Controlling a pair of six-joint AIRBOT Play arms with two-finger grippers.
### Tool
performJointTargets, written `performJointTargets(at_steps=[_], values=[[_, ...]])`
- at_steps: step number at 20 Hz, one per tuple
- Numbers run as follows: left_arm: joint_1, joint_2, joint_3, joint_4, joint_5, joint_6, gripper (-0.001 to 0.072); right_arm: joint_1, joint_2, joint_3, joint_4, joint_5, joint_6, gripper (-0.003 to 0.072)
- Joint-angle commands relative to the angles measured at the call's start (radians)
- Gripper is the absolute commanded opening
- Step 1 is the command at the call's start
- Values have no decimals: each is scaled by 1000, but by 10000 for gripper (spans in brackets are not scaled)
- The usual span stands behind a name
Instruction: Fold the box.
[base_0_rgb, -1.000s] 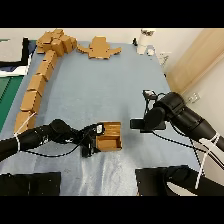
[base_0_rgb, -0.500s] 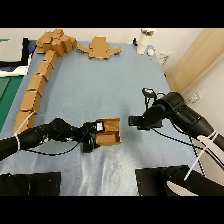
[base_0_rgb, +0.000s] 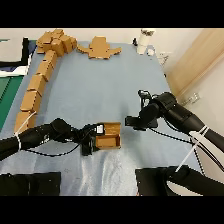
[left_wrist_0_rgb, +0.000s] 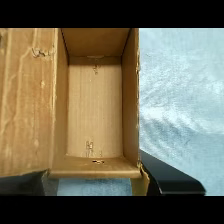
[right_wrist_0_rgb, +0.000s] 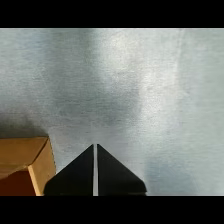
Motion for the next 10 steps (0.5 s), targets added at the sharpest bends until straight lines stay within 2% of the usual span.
performJointTargets(at_steps=[1,3,6,8,10], values=[[0,-5,0,-12,-20,-1,494,0,-7,0,6,17,-3,12],[0,-5,0,-12,-19,-1,494,0,-7,0,6,41,-34,4],[0,-5,0,-12,-19,-1,495,-10,-47,0,84,171,-240,4],[0,-5,0,-12,-18,-1,494,-84,-128,11,364,238,-526,2],[0,-5,0,-12,-18,-1,495,-166,-219,34,819,169,-1027,2]])
